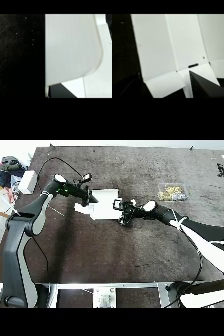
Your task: Fold the box and place the chain.
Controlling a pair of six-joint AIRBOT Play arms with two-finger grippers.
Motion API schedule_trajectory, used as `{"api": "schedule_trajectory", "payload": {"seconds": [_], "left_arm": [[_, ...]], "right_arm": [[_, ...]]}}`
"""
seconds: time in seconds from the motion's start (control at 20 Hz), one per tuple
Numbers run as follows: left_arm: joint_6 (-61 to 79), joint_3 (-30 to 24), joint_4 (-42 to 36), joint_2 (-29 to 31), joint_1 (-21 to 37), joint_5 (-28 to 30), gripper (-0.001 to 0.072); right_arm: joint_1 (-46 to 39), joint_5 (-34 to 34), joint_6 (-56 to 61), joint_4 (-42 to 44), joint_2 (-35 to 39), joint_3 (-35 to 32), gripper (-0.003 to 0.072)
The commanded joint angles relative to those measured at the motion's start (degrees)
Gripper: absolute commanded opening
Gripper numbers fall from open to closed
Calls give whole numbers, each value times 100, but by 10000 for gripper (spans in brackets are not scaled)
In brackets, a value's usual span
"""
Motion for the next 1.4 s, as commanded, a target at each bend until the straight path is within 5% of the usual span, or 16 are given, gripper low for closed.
{"api": "schedule_trajectory", "payload": {"seconds": [0.0, 0.95, 1.35], "left_arm": [[0, -2, -2, 2, 0, 0, 11], [0, -2, -26, 2, 0, 2, 11], [0, -2, -26, 2, 0, 0, 11]], "right_arm": [[9, -269, 26, 28, -9, 42, 694], [-678, 1204, 92, -142, -682, 1759, 706], [-850, 2472, 282, -162, -1506, 2966, 707]]}}
